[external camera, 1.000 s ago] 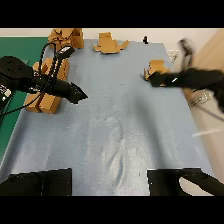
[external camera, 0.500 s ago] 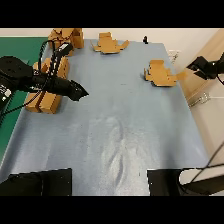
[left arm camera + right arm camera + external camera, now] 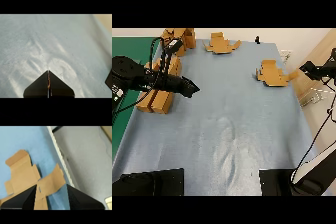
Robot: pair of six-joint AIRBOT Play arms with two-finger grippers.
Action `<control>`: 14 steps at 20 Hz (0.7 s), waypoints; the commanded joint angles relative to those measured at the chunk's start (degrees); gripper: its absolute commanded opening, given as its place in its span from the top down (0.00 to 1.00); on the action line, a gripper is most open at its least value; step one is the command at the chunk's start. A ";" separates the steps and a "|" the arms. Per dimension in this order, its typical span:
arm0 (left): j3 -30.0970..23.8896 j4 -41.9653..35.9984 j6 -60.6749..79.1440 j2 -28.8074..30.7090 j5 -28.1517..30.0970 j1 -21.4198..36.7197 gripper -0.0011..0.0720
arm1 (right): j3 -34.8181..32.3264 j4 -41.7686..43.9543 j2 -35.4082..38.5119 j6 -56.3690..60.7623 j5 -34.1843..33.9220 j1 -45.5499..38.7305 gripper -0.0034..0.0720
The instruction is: Fold the box.
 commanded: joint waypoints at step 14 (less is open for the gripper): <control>0.00 -0.44 -0.48 0.00 1.16 -0.02 0.96 | 3.98 2.32 -12.09 -3.06 11.98 3.48 0.35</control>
